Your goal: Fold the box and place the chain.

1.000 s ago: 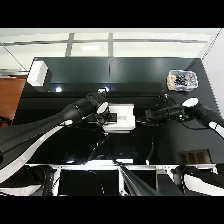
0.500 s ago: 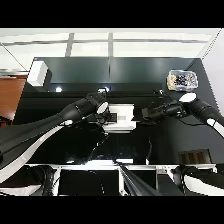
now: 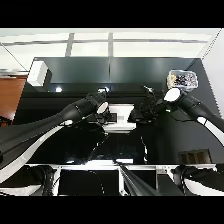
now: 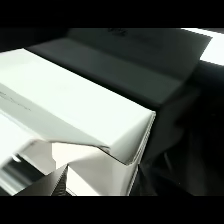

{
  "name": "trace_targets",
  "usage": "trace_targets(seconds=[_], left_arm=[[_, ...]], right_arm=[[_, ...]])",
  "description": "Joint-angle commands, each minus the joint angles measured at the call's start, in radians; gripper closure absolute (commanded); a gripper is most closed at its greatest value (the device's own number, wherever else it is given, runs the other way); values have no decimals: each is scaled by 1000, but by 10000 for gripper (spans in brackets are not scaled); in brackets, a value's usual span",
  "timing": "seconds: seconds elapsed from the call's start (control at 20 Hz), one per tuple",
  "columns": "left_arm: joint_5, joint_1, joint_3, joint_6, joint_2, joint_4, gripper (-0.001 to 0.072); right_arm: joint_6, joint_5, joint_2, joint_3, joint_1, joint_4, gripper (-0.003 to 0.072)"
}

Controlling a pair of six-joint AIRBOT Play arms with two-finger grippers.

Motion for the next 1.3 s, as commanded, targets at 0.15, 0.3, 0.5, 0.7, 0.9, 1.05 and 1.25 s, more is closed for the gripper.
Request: trace_targets(seconds=[0.15,0.3,0.5,0.7,0.9,1.05,1.25], left_arm=[[0,1,1,2,-1,0,681],[0,1,1,2,-1,0,681],[0,0,1,2,-1,0,681],[0,0,1,2,-1,0,681],[0,0,1,2,-1,0,681],[0,0,1,2,-1,0,681],[-1,0,1,2,-1,0,681]], right_arm=[[283,-44,0,72,137,-271,207],[369,-47,-1,107,197,-361,207],[413,-46,-1,110,222,-375,209],[414,-40,-1,110,224,-375,356],[438,-43,-1,110,229,-400,358],[492,-43,-11,113,253,-462,376],[529,-60,-47,118,257,-472,376]])
